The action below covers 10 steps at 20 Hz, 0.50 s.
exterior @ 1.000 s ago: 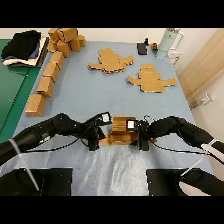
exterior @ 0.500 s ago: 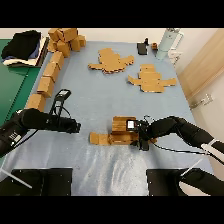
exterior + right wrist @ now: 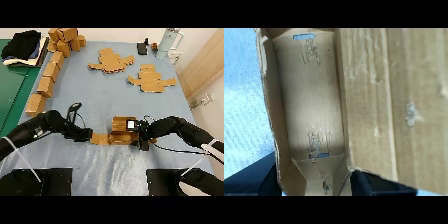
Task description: Fold the box.
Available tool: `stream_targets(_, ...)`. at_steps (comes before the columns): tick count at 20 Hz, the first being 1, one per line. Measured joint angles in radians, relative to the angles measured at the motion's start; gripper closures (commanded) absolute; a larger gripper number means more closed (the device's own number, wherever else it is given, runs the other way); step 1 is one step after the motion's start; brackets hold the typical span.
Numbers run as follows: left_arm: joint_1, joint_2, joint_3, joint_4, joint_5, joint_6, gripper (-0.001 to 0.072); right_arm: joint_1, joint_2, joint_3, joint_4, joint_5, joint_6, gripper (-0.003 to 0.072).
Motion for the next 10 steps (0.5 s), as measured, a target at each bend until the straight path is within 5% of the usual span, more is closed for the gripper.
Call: stream_targets(10,-0.123,-0.069,0.000,-0.113,0.095,-0.015,0.0694,0.000,0.000,0.000,0.000,0.000,0.000,0.0178)
